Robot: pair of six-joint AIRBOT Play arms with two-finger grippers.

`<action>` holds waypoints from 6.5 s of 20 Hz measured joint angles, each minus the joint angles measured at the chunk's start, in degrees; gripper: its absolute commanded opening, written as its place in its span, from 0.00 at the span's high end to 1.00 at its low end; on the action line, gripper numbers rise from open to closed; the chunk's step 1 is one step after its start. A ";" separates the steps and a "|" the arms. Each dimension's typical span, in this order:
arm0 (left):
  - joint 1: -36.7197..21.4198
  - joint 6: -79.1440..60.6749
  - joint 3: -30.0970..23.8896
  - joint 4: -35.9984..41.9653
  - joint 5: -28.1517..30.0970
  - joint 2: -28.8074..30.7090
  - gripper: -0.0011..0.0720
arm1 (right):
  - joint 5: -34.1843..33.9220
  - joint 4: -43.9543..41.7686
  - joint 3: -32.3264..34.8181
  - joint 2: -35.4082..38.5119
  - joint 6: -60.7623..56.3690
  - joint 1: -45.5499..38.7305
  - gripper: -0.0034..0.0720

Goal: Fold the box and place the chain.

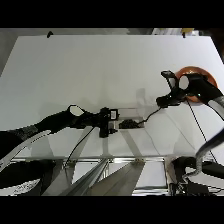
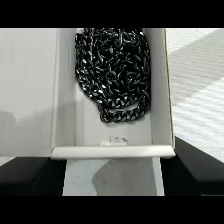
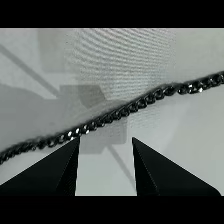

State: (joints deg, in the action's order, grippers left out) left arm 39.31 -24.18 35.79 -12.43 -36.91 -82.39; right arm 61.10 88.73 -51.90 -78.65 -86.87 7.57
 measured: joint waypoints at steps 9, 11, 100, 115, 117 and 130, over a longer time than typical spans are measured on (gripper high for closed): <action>0.00 0.00 0.00 0.00 0.00 0.00 0.49 | -2.10 0.07 0.48 -3.13 -2.45 -0.07 0.93; 0.00 0.00 0.00 0.00 0.00 0.00 0.49 | -1.57 0.02 0.72 -3.13 -2.78 0.02 0.93; 0.00 0.00 0.00 0.00 0.00 0.00 0.49 | 9.05 -18.60 -0.31 26.16 7.72 25.00 0.93; 0.00 -0.02 0.00 0.00 -0.04 0.00 0.49 | -1.77 -21.14 -2.21 20.98 8.57 31.23 0.79; 0.00 0.00 0.00 0.00 -0.04 0.00 0.49 | -1.33 -21.27 -4.96 20.04 10.97 29.81 0.81; 0.00 -0.02 0.00 0.00 -0.04 0.00 0.49 | 7.65 -28.02 -7.52 6.47 46.56 22.62 0.62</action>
State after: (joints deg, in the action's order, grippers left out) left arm 39.31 -24.21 35.79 -12.43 -36.95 -82.39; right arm 68.75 60.71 -59.42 -72.18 -40.32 30.20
